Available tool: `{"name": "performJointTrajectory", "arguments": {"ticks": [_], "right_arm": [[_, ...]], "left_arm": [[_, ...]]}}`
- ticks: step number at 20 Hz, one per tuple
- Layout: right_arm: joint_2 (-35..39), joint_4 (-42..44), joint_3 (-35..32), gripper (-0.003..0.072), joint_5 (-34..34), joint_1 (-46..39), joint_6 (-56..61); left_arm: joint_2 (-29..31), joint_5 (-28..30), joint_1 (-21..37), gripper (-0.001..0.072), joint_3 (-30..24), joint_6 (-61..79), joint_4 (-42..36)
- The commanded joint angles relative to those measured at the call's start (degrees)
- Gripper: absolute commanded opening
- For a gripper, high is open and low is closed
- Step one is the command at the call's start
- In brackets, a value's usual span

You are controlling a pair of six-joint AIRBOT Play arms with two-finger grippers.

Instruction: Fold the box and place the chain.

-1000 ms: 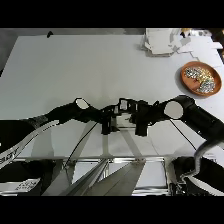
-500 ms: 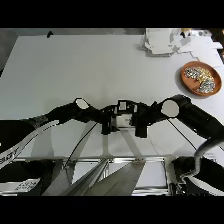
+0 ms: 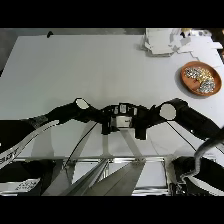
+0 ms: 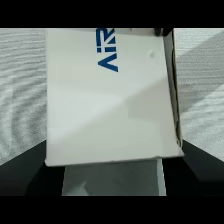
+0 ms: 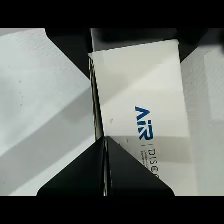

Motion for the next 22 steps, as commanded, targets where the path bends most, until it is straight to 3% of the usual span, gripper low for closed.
{"name": "performJointTrajectory", "arguments": {"ticks": [1,8,14,18,20,22], "right_arm": [[-0.09,-0.59,-1.84,0.0019,-2.29,0.02,1.57],[0.96,-1.22,-1.70,0.0019,-3.06,0.02,5.16],[14.58,-16.06,2.08,0.0019,2.75,-5.11,27.12],[19.54,-22.05,1.68,0.0019,22.64,-18.12,37.59],[19.54,-21.92,-0.57,0.0019,26.10,-26.73,37.64],[19.54,-21.94,-4.37,0.0019,25.42,-35.69,39.36]], "left_arm": [[0.04,0.02,0.02,0.0208,-0.02,-0.07,-0.04],[0.04,0.00,0.02,0.0208,-0.02,-0.07,-0.02],[0.04,0.00,0.02,0.0208,-0.02,-0.07,-0.02],[0.04,0.02,0.02,0.0208,-0.02,-0.07,-0.02],[0.04,0.00,0.02,0.0208,-0.02,-0.07,-0.02],[0.04,0.02,0.02,0.0208,-0.02,-0.07,-0.02]]}}
